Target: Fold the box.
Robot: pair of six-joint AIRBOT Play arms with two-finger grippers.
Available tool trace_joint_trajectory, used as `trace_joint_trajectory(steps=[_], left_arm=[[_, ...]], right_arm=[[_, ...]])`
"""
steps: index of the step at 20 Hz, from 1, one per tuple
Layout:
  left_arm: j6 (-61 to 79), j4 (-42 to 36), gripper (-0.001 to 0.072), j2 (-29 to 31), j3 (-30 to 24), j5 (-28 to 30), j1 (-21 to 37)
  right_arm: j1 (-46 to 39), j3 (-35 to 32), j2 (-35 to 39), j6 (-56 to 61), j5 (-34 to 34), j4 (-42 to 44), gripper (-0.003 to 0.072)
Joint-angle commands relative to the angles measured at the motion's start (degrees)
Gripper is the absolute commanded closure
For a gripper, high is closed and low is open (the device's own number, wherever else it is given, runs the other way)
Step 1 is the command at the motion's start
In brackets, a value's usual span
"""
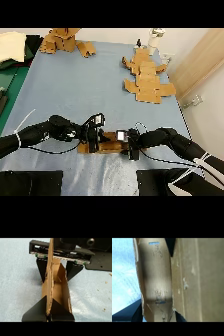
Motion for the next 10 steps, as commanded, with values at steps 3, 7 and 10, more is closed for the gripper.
trace_joint_trajectory(steps=[3,7,10], left_arm=[[0.0,0.0,0.0696,0.0,0.1,0.0,0.0],[0.0,0.0,0.0696,0.0,0.1,0.0,0.0],[0.0,0.0,0.0696,0.0,0.1,0.1,0.0]], right_arm=[[0.1,0.0,0.0,0.0,0.0,0.0,0.0223],[0.1,0.0,0.0,0.0,-0.1,0.0,0.0222],[0.1,0.0,0.0,0.0,-0.1,0.0,0.0155]])
